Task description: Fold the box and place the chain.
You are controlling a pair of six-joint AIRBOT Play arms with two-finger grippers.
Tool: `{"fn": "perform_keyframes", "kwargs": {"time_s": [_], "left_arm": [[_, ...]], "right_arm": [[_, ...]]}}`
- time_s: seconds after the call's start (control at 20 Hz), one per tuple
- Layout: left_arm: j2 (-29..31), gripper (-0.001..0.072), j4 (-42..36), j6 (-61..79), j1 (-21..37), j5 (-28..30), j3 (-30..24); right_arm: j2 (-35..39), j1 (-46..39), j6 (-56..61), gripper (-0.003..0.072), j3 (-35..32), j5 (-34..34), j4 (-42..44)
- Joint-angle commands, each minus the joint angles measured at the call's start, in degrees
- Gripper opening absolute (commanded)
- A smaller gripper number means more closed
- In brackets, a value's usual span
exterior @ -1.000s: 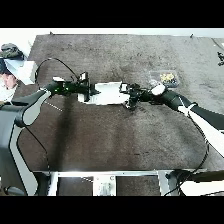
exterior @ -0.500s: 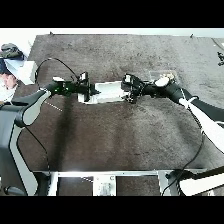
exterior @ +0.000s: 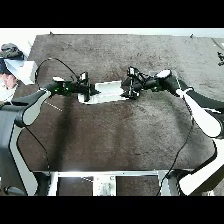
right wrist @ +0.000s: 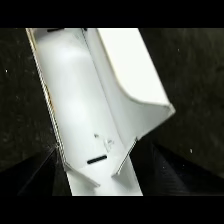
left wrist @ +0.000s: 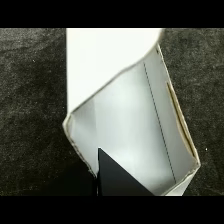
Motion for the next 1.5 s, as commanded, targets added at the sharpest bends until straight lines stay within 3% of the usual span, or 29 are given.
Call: {"fn": "perform_keyframes", "kwargs": {"time_s": [0.0,0.3,0.55,1.45], "left_arm": [[0.0,0.0011,0.0,0.0,0.0,0.0,0.0],[0.0,0.0011,0.0,0.0,0.0,0.0,0.0],[0.0,0.0011,0.0,0.0,0.0,0.0,0.0],[0.0,0.0011,0.0,0.0,0.0,0.0,0.0]], "right_arm": [[-4.0,-0.4,2.2,0.0657,5.1,6.2,-0.7],[-9.9,-0.5,2.5,0.0658,11.6,13.7,-1.9],[-11.5,-0.4,3.1,0.0658,11.9,16.4,-1.8],[-14.2,0.8,2.3,0.0657,12.0,14.9,-1.0]]}}
